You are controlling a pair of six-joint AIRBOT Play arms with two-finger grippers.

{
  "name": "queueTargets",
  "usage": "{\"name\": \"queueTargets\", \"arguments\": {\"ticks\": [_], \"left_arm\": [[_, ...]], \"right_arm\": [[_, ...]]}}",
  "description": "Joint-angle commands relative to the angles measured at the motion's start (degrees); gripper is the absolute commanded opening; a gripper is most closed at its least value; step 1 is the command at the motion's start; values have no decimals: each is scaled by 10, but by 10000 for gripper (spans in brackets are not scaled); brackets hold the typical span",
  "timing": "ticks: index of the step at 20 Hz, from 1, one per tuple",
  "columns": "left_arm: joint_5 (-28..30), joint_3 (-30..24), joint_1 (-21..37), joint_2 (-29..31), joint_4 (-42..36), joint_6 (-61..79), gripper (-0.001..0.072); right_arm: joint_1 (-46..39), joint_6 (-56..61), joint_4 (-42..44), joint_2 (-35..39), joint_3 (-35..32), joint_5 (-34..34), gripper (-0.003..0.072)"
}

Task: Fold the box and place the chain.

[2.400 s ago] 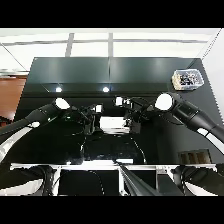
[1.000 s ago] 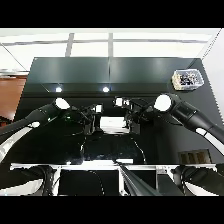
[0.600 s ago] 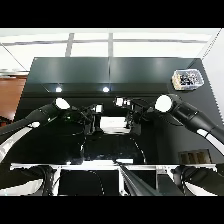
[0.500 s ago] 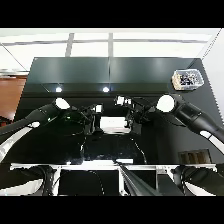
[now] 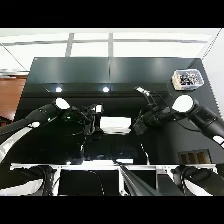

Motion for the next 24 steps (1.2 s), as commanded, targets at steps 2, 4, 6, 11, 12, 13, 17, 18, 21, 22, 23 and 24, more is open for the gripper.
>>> {"name": "queueTargets", "arguments": {"ticks": [2, 4, 6, 11, 12, 13, 17, 18, 21, 22, 23, 24], "left_arm": [[0, 0, 0, 0, 0, 0, 355], [0, 0, 0, 0, 0, 0, 355], [0, 0, 0, 0, 0, 0, 355], [0, 0, 0, 0, 0, 0, 355], [0, 0, 0, 0, 0, 0, 355], [0, 0, 0, 0, 0, 0, 355], [1, 0, 0, 0, 0, 0, 355], [1, 0, 0, 0, 0, 0, 355], [1, 0, 0, 0, 0, 0, 355], [1, 0, 0, 0, 0, 0, 355], [0, 0, 0, 0, 0, 0, 355], [0, 0, 0, 0, -1, 0, 355]], "right_arm": [[-7, 60, 255, -9, -66, -103, 15], [6, 62, 289, -27, -66, -108, 16], [18, 75, 286, -52, -66, -111, 16], [23, 78, 276, -92, -66, -136, 15], [23, 83, 272, -92, -67, -147, 16], [23, 84, 270, -92, -67, -152, 15], [23, 122, 210, -92, -67, -156, 15], [24, 130, 196, -93, -68, -156, 15], [23, 132, 194, -100, -69, -162, 16], [24, 131, 194, -100, -69, -164, 15], [23, 131, 194, -100, -69, -164, 16], [23, 131, 194, -100, -69, -163, 15]]}}
